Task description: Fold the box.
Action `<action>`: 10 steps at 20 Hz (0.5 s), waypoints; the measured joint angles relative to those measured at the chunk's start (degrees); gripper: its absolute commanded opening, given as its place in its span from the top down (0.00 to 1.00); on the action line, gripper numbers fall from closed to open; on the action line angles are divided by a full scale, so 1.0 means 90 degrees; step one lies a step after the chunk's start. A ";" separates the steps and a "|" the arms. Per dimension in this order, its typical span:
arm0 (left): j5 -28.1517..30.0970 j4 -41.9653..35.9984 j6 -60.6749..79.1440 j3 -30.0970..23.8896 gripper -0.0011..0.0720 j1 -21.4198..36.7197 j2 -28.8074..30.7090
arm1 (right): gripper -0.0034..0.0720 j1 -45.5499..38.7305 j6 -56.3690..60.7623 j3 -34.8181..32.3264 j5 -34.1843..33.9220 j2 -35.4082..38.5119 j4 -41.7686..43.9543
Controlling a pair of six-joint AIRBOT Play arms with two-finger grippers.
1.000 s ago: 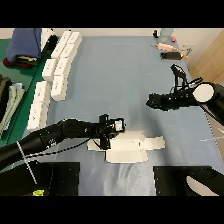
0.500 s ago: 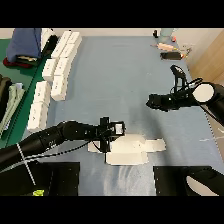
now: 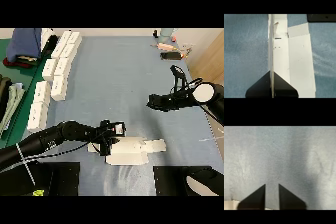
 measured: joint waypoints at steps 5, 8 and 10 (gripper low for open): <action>0.0070 0.0010 -0.0022 0.0000 0.96 0.0000 0.0000 | 0.95 0.0000 0.0002 0.0000 0.0466 0.0000 -0.0007; 0.0102 0.0012 -0.0024 0.0000 0.96 0.0000 0.0000 | 0.95 0.0000 0.0080 0.0000 0.1086 0.0080 -0.0044; 0.0117 0.0012 -0.0024 0.0000 0.96 0.0000 0.0000 | 0.95 0.0000 0.0226 -0.0010 0.1659 0.0214 -0.0119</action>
